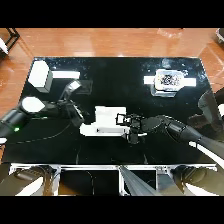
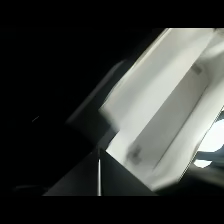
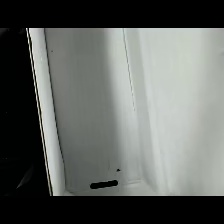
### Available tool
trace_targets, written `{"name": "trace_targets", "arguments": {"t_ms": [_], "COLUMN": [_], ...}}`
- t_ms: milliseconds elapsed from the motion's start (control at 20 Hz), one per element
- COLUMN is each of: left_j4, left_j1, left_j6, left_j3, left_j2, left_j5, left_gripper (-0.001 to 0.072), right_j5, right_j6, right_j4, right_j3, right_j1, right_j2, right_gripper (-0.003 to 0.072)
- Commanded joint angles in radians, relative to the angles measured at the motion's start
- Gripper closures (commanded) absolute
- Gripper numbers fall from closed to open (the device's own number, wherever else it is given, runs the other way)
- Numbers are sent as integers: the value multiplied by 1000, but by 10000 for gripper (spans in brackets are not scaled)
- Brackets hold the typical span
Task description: Fold the box and place the chain.
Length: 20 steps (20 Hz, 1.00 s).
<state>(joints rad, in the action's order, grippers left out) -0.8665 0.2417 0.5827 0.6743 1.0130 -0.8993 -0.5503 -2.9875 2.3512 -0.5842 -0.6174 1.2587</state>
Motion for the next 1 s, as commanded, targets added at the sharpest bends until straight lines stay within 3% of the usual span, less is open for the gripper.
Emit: {"name": "trace_targets", "arguments": {"t_ms": [0,200,450,550,850,950], "left_j4": [-127,-266,-53,-31,-46,-135], "left_j1": [-92,-67,-11,33,152,218], "left_j6": [31,23,-557,-663,-533,-406], "left_j3": [2,-13,-89,-89,-87,-83], "left_j2": [-70,-67,-50,-35,4,4], "left_j5": [-91,-223,-30,-13,-18,-9], "left_gripper": [64,68,70,70,70,70], "right_j5": [-8,-6,-7,-8,-9,-11], "right_j6": [0,0,0,0,1,1], "right_j4": [-1,-3,-30,-30,-30,-30], "right_j3": [0,0,0,0,0,0], "right_j1": [0,0,0,0,0,0], "right_j2": [-1,-1,-1,-1,-1,-1], "right_gripper": [495,495,496,495,496,495]}}
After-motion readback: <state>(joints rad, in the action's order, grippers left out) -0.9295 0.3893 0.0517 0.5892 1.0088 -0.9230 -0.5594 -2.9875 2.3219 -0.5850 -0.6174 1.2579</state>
